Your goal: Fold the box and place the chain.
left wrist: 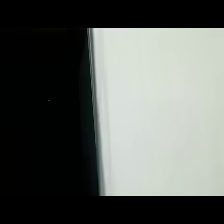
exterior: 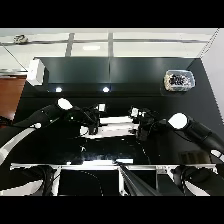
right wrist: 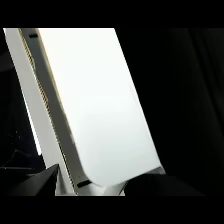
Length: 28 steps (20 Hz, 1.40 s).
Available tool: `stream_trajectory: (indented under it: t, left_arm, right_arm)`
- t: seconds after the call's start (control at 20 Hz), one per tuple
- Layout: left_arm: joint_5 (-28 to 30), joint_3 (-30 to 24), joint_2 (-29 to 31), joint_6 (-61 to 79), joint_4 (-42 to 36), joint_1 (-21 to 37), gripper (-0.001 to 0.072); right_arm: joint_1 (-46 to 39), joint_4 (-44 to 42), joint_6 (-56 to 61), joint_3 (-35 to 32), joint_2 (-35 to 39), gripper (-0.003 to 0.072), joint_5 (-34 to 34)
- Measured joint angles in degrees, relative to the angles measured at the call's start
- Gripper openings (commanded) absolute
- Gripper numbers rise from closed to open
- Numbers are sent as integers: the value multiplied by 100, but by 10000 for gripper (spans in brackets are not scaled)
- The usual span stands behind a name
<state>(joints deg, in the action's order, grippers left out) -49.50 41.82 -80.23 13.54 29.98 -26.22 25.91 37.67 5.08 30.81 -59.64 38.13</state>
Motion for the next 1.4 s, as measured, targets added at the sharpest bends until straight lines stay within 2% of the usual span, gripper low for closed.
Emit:
stream_trajectory:
  t: [0.5,0.85,1.4]
  left_arm:
    - [98,0,0,4,7,7,26]
    - [153,0,0,4,2,7,26]
    - [173,0,0,2,-2,7,27]
  right_arm:
    - [-249,-907,-1471,-7,-570,630,577]
    - [-254,-798,-1886,-11,-944,630,581]
    - [-205,-686,-1856,-11,-1202,630,396]
